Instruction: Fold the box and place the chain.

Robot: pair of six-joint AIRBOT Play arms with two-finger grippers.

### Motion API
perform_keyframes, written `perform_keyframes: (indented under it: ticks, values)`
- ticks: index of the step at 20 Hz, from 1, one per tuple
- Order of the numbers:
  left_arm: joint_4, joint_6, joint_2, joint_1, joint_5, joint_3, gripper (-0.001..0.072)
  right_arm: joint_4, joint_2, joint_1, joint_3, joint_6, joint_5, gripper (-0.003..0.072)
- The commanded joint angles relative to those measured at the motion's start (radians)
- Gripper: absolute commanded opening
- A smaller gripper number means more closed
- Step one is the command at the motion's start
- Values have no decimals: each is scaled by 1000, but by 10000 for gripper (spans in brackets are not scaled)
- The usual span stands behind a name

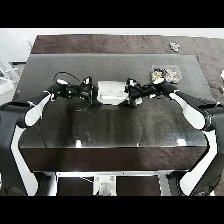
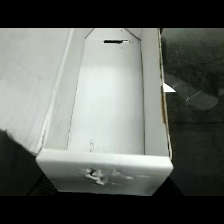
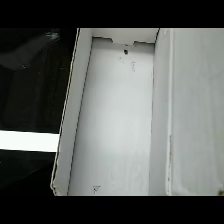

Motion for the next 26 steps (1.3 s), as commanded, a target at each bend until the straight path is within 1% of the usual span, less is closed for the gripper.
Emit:
perform_keyframes:
  ticks: [1, 22, 24, 26]
  values:
    - [6, -4, -1, 0, -5, 0, 542, 0, 0, 1, 0, 0, 1, 590]
    - [12, -3, 0, 0, -1, 0, 542, 0, 0, 1, 0, 0, 1, 590]
    - [12, -3, 0, 0, -17, 0, 542, 0, 0, 1, 0, 0, 1, 591]
    - [12, -10, 0, 0, -57, 0, 542, 0, 0, 1, 0, 0, 1, 590]
